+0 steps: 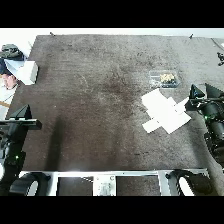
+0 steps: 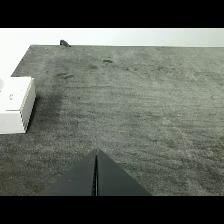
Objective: Fold the box and place the chain.
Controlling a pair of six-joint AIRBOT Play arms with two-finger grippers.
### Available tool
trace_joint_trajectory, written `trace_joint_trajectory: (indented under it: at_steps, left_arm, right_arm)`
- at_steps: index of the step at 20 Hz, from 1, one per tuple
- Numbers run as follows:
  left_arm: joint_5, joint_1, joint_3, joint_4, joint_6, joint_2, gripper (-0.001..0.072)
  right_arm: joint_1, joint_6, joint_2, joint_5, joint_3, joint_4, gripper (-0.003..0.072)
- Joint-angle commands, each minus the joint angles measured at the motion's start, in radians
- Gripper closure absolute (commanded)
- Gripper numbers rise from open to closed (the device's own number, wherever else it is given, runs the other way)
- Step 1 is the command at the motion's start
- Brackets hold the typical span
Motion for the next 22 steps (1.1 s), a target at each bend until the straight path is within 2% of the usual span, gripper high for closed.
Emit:
trace_joint_trajectory:
  at_steps: [1, 8, 10, 13, 15, 17, 20, 22]
  left_arm:
    - [0.0, 0.0, 0.0, 0.0, 0.0, 0.0, 0.0699]
    - [0.0, 0.0, 0.0, 0.0, 0.0, 0.0, 0.0699]
    - [0.0, 0.0, 0.0, 0.0, 0.0, 0.0, 0.0699]
    - [-0.001, 0.0, 0.0, 0.0, 0.0, 0.0, 0.0699]
    - [-0.001, 0.0, 0.0, 0.0, 0.0, 0.0, 0.0699]
    - [-0.001, 0.0, 0.0, 0.0, 0.0, 0.0, 0.0699]
    - [-0.001, 0.0, 0.0, 0.0, 0.0, 0.0, 0.0698]
    - [-0.001, 0.0, 0.0, 0.0, 0.0, 0.0, 0.0698]
  right_arm:
    - [0.001, 0.0, 0.001, 0.0, 0.0, 0.0, 0.0224]
    - [0.001, -0.003, -0.004, -0.037, 0.011, -0.026, 0.0194]
    - [-0.016, -0.002, -0.052, -0.066, 0.048, -0.025, 0.0194]
    - [-0.103, 0.002, -0.182, 0.027, 0.158, 0.002, 0.0193]
    - [-0.205, 0.012, -0.294, 0.156, 0.244, 0.035, 0.0194]
    - [-0.34, 0.096, -0.431, 0.367, 0.342, 0.004, 0.0194]
    - [-0.546, 0.267, -0.653, 0.723, 0.515, -0.148, 0.0194]
    - [-0.647, 0.378, -0.797, 0.913, 0.656, -0.262, 0.0194]
